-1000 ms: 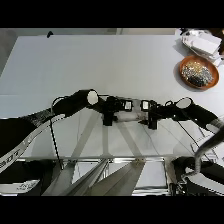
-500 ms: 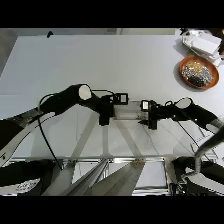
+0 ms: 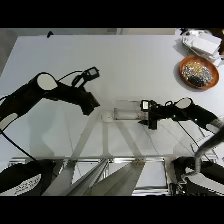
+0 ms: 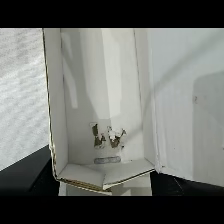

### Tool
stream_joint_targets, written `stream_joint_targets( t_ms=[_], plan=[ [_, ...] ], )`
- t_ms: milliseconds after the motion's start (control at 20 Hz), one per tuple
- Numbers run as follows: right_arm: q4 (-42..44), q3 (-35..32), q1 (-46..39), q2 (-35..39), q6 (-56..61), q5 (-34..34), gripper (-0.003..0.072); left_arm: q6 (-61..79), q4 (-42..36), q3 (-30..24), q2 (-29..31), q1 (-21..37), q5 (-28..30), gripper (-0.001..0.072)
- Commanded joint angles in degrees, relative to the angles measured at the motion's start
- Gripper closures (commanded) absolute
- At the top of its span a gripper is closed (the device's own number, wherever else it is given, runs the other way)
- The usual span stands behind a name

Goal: Fold the box and place the chain.

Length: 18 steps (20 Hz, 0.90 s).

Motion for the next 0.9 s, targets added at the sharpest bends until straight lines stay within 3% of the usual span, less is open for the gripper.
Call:
stream_joint_targets(
  t_ms=[0,350,500,850],
  plan=[
    [-0.02,0.02,-0.02,0.02,-0.02,0.04,0.0406,-11.63,-3.69,-5.44,0.13,4.70,-0.31,0.0692],
    [-0.02,0.02,-0.02,0.02,-0.02,0.02,0.0406,-18.56,-8.15,-6.64,-12.55,0.94,1.22,0.0700],
    [0.00,0.02,-0.02,0.02,-0.02,0.02,0.0406,-19.78,-9.05,-6.64,-13.60,-1.14,4.70,0.0705],
    [-0.02,0.04,-0.02,0.02,-0.02,0.02,0.0406,-22.36,-8.46,-6.62,-13.68,-1.49,6.43,0.0705]
  ],
)
